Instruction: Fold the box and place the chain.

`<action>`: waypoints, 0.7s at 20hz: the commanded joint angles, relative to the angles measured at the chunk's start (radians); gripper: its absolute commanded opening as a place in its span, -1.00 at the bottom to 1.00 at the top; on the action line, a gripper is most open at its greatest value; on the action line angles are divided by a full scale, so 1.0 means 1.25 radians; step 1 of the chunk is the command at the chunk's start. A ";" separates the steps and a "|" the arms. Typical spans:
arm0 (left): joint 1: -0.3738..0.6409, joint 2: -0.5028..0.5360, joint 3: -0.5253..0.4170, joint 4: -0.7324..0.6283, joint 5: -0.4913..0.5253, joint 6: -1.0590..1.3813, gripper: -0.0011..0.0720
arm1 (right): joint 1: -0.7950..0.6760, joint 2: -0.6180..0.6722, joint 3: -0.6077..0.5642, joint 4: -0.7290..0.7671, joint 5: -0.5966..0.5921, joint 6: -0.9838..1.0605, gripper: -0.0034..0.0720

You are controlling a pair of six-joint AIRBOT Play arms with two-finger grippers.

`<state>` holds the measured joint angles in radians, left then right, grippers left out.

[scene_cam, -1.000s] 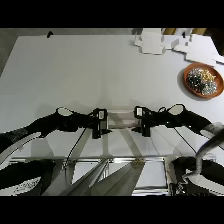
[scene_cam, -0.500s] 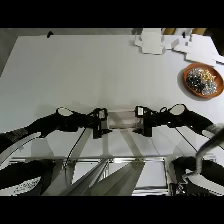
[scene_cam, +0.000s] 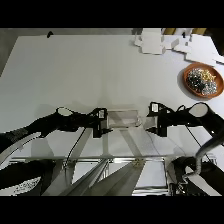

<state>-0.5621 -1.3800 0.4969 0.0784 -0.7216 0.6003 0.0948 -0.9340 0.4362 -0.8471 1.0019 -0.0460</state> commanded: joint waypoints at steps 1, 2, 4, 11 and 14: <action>0.000 0.000 0.000 0.001 -0.001 0.001 -0.39 | -0.011 0.103 0.001 0.003 0.053 0.037 0.61; 0.000 0.000 0.000 0.001 0.000 0.001 -0.39 | -0.002 0.119 0.001 0.059 0.050 0.034 0.41; 0.000 0.000 0.000 0.001 -0.001 0.001 -0.39 | 0.033 0.124 0.001 0.190 0.052 -0.008 -0.07; 0.000 0.000 0.000 0.001 -0.001 0.001 -0.39 | 0.197 0.022 0.002 0.592 -0.263 -0.151 -0.86; 0.000 0.000 0.000 0.001 -0.001 0.001 -0.39 | 0.197 -0.062 0.005 0.676 -0.358 -0.199 -0.87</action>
<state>-0.5621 -1.3800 0.4969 0.0792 -0.7223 0.6018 0.3176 -0.9283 0.4400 -0.1802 0.7158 -0.2211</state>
